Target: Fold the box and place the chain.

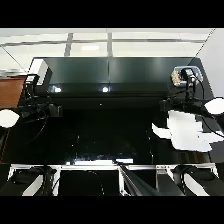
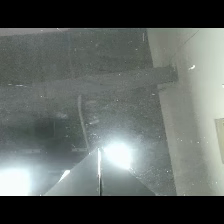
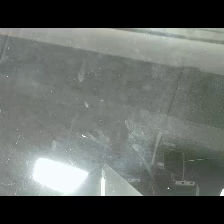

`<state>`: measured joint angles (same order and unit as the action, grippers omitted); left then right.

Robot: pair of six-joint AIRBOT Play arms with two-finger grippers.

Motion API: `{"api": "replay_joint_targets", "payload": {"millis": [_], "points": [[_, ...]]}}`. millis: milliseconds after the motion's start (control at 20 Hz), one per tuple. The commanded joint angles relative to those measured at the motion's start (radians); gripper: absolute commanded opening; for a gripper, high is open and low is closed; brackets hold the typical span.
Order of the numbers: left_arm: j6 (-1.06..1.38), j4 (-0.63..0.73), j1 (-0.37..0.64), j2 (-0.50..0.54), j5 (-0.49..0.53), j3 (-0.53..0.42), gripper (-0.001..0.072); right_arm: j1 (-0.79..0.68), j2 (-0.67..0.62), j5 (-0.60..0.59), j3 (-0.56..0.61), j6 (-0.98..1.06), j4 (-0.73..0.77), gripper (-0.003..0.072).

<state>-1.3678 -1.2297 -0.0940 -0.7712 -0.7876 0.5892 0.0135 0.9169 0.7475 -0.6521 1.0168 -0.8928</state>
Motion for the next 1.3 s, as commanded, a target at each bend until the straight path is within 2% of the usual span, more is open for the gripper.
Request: {"api": "replay_joint_targets", "payload": {"millis": [0,550,650,800,850,900,950,1000,1050,1100,1250], "points": [[0.0,0.0,0.0,0.001,0.0,0.0,0.0026,0.001,0.0,0.0,0.0,0.0,0.0,0.0019],[0.0,0.009,0.0,0.001,0.001,0.0,0.0026,0.001,0.0,-0.003,0.0,0.0,0.002,0.002],[0.0,0.011,0.0,0.001,0.003,0.0,0.0026,0.001,0.0,-0.09,0.0,0.0,0.009,0.0019],[0.0,0.011,0.0,-0.004,0.039,-0.001,0.0026,0.004,0.004,-0.202,0.0,-0.019,0.193,0.002],[0.0,0.011,-0.001,-0.01,0.081,-0.001,0.0026,0.007,0.01,-0.279,0.0,-0.019,0.203,0.0108],[0.0,0.011,-0.001,-0.019,0.119,-0.001,0.0034,0.006,0.022,-0.332,0.0,-0.019,0.201,0.0545],[0.0,0.011,-0.001,-0.031,0.157,-0.001,0.0198,0.004,0.037,-0.373,0.0,-0.021,0.19,0.0709],[0.0,0.011,-0.001,-0.043,0.185,0.0,0.0656,-0.016,0.062,-0.389,-0.007,-0.013,0.157,0.0709],[-0.005,0.01,0.0,-0.057,0.2,0.001,0.0713,-0.065,0.097,-0.374,-0.026,0.058,0.097,0.0709],[-0.003,0.006,0.0,-0.067,0.203,0.002,0.0713,-0.157,0.151,-0.309,-0.072,0.156,-0.005,0.0709],[0.003,0.006,0.0,-0.091,0.204,0.002,0.0713,-0.484,0.356,0.008,-0.319,0.27,-0.312,0.0709]]}}
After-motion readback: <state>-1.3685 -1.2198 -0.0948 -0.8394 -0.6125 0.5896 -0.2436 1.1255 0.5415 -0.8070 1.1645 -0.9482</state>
